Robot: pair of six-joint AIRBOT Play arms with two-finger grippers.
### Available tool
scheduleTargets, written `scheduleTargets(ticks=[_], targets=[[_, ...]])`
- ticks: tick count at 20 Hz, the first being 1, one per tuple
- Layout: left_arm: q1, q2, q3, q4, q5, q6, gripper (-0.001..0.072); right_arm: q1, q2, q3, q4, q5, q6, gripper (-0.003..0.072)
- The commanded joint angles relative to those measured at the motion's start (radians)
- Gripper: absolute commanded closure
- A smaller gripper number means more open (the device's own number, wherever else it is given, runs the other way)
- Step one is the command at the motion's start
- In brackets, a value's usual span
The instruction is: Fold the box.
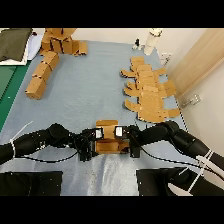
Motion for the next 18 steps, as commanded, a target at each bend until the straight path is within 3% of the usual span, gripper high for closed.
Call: scheduleTargets(ticks=[1, 3, 5, 15, 16, 18], targets=[[0.000, 0.000, 0.001, 0.000, 0.000, 0.000, 0.0190, 0.049, -0.027, 0.000, 0.031, 0.025, -0.013, 0.0361], [0.000, 0.000, 0.001, 0.000, 0.001, 0.000, 0.0190, 0.055, -0.025, 0.000, 0.029, 0.023, -0.013, 0.0500], [0.000, 0.000, 0.001, 0.000, 0.000, 0.000, 0.0190, 0.056, -0.025, 0.000, 0.025, 0.020, -0.013, 0.0591], [0.000, 0.000, 0.001, 0.000, 0.000, 0.000, 0.0190, 0.058, -0.027, 0.000, 0.107, 0.029, -0.014, 0.0597], [0.000, 0.000, 0.001, 0.000, 0.000, 0.000, 0.0190, 0.058, -0.028, 0.000, 0.113, 0.036, -0.014, 0.0561], [0.000, 0.000, 0.001, 0.000, 0.000, 0.000, 0.0190, 0.058, -0.039, 0.000, 0.135, 0.047, -0.017, 0.0251]])
